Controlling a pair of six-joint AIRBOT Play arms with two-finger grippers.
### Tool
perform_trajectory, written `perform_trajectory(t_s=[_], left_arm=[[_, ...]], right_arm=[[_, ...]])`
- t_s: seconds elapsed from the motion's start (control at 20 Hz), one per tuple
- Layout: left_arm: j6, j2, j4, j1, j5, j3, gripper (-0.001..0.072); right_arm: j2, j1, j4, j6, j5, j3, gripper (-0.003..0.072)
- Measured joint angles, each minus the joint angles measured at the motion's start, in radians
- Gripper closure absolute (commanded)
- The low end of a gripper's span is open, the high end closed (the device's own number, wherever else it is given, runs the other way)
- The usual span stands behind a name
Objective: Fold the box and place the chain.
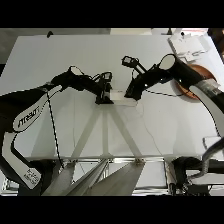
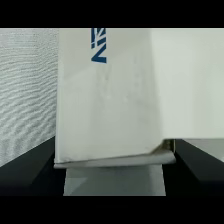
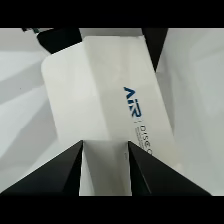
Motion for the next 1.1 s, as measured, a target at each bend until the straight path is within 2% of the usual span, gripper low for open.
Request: perform_trajectory(t_s=[0.2, 0.45, 0.65, 0.7, 1.1], left_arm=[[0.0, 0.0, 0.0, 0.0, 0.0, 0.0, 0.0252], [-0.003, 0.0, -0.001, 0.0, 0.0, 0.0, 0.0252], [-0.003, 0.0, -0.001, 0.0, 0.005, 0.0, 0.0252], [-0.003, 0.0, -0.001, 0.0, 0.005, 0.0, 0.0252], [0.001, 0.0, 0.0, 0.0, 0.003, 0.0, 0.0252]], right_arm=[[0.054, 0.024, -0.006, -0.103, -0.116, -0.089, 0.032], [0.076, 0.059, -0.074, -0.148, -0.26, -0.132, 0.0328], [0.081, 0.082, -0.109, -0.152, -0.308, -0.14, 0.0333], [0.083, 0.088, -0.113, -0.153, -0.316, -0.141, 0.0369], [0.097, 0.108, -0.124, -0.153, -0.338, -0.142, 0.0371]])
